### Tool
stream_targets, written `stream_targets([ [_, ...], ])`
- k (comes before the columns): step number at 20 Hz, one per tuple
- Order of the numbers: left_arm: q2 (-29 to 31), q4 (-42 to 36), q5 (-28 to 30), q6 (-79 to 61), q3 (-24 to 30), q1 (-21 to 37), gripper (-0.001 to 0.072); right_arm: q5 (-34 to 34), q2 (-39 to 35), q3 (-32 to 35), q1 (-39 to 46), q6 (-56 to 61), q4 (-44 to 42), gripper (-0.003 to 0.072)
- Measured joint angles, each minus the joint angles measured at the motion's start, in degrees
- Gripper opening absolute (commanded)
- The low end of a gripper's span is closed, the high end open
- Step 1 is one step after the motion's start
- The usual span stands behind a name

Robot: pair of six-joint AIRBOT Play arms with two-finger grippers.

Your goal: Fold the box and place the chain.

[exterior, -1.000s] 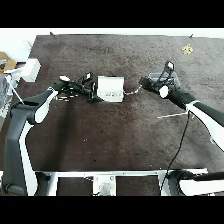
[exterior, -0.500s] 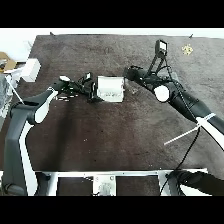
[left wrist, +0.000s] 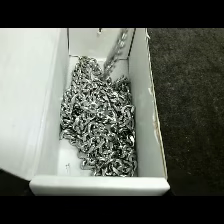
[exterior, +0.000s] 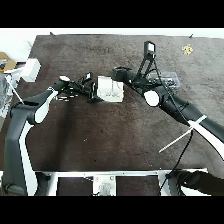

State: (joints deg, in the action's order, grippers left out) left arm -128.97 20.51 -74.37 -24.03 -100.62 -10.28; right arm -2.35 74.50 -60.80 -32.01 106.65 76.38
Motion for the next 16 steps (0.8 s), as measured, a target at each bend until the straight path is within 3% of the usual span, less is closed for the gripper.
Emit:
stream_targets([
  [9, 0.0, 0.0, 0.0, -0.02, 0.0, 0.0, 0.0401, 0.5, 1.03, -5.25, -0.37, -0.42, 3.26, 0.0006],
  [10, 0.0, -0.02, 0.0, 0.0, 0.0, 0.0, 0.0401, -0.96, 1.64, -5.38, -0.35, -0.42, 4.26, 0.0121],
  [11, 0.0, -0.02, 0.0, -0.02, 0.0, 0.0, 0.0401, -2.45, 2.34, -5.46, -0.37, -0.42, 5.38, 0.0375],
  [13, 0.0, 0.0, 0.0, 0.0, 0.0, 0.0, 0.0401, -5.77, 4.15, -5.57, -0.39, -0.5, 7.93, 0.0256],
  [16, 0.0, -0.02, 0.0, 0.0, 0.0, 0.0, 0.0401, -8.48, 5.97, -5.99, 0.26, -0.9, 11.37, 0.0254],
])
